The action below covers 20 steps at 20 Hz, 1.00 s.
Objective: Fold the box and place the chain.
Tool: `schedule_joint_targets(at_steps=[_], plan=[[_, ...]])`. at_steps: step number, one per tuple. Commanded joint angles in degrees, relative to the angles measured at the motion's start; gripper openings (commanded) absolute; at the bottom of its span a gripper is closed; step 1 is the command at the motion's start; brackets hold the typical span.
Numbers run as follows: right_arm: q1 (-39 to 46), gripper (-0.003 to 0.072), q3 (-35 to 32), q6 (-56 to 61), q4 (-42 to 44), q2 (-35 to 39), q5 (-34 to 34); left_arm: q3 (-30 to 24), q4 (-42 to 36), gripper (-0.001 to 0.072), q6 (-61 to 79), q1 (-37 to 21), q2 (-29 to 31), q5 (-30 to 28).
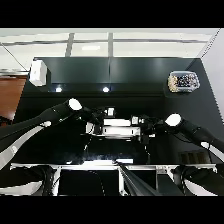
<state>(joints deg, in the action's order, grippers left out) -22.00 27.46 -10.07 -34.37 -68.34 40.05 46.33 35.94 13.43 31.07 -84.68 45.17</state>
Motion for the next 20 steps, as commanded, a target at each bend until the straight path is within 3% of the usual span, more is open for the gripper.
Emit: schedule_joint_targets(at_steps=[1, 6, 8, 9, 11, 13, 15, 16, 17, 18, 19, 20], plan=[[-0.2, 0.049, 0.0, -0.1, 0.7, 0.0, -0.3, 0.0, 0.0, 0.0025, 0.0, 0.0, 0.0, 0.0], [-0.2, 0.0476, 0.0, -0.1, 0.7, 0.0, -0.4, 0.1, 0.1, 0.0025, -4.3, 0.0, 0.3, 0.6], [-0.2, 0.0184, 0.0, -0.1, -0.2, 0.0, -0.4, 0.0, 0.5, 0.0028, -5.4, -0.2, 2.0, 1.8], [-0.2, 0.0183, 0.0, -0.1, -0.2, 0.0, -0.4, 0.0, 1.8, 0.0036, -6.4, -0.2, 3.5, 1.7], [-0.2, 0.0183, 0.0, -0.1, -0.2, 0.0, -0.4, 0.0, 5.7, 0.0256, -12.3, -0.6, 7.4, 1.6], [-0.2, 0.0182, 0.0, -0.2, -0.2, 0.0, -0.4, 0.0, 12.6, 0.0432, -22.0, -2.4, 12.4, 3.0], [-0.2, 0.0183, 0.0, -0.5, -0.2, 0.0, -0.4, 0.0, 18.9, 0.0537, -31.4, -4.6, 17.0, 6.7], [-0.2, 0.0182, 0.0, -0.8, -0.2, 0.0, -0.4, 0.0, 21.3, 0.0534, -35.2, -6.1, 19.3, 10.1], [-0.2, 0.0182, 0.0, -0.9, -0.2, 0.0, -0.4, 0.0, 23.1, 0.0469, -39.6, -7.4, 21.1, 13.7], [-0.2, 0.0182, 0.0, -0.9, -0.2, 0.0, -0.4, 0.0, 23.9, 0.0276, -44.6, -8.4, 22.3, 17.1], [-0.2, 0.0182, 0.0, -0.9, -0.2, 0.0, -0.4, 0.0, 23.8, 0.0019, -48.3, -9.1, 23.0, 21.0], [-0.2, 0.0182, 0.0, -0.9, -0.2, 0.0, -0.4, -0.3, 22.9, 0.0024, -50.7, -9.1, 23.1, 24.3]])
